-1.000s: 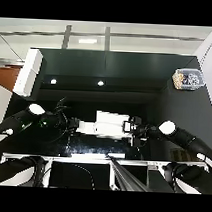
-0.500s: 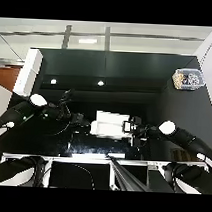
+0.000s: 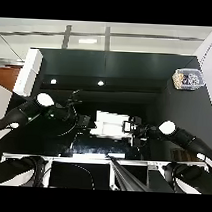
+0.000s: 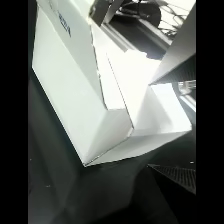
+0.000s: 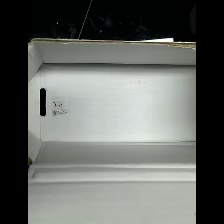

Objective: Fold the box and place the chain.

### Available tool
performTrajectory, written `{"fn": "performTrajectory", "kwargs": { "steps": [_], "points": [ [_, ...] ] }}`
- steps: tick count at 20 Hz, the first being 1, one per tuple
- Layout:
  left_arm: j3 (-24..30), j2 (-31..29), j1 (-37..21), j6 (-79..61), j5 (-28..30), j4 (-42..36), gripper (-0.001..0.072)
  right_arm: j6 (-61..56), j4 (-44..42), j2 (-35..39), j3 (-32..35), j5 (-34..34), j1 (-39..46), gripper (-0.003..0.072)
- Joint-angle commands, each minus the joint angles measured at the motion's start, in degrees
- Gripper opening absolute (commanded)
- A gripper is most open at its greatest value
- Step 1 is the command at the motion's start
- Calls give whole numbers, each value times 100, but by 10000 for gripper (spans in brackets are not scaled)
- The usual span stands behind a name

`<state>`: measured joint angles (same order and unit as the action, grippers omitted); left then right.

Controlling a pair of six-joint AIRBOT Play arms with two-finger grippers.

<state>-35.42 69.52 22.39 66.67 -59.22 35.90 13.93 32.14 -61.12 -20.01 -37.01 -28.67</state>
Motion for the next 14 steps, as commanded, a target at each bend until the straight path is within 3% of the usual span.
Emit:
{"fn": "performTrajectory", "kwargs": {
  "steps": [1, 6, 11, 14],
  "points": [
    [-13, 2, 428, 492, 654, 186, 581, 0, 0, -4, 2, 0, -7, 475],
    [-15, 2, 1351, 1773, 1635, 1075, 582, 0, 0, -4, 2, 0, -7, 475],
    [-24, 0, 1381, 1965, 1663, 1156, 582, 0, 0, -4, 2, 0, -7, 475],
    [-186, 0, 1530, 2680, 1659, 1816, 580, 0, -2, -4, 2, 0, -7, 475]
  ]
}}
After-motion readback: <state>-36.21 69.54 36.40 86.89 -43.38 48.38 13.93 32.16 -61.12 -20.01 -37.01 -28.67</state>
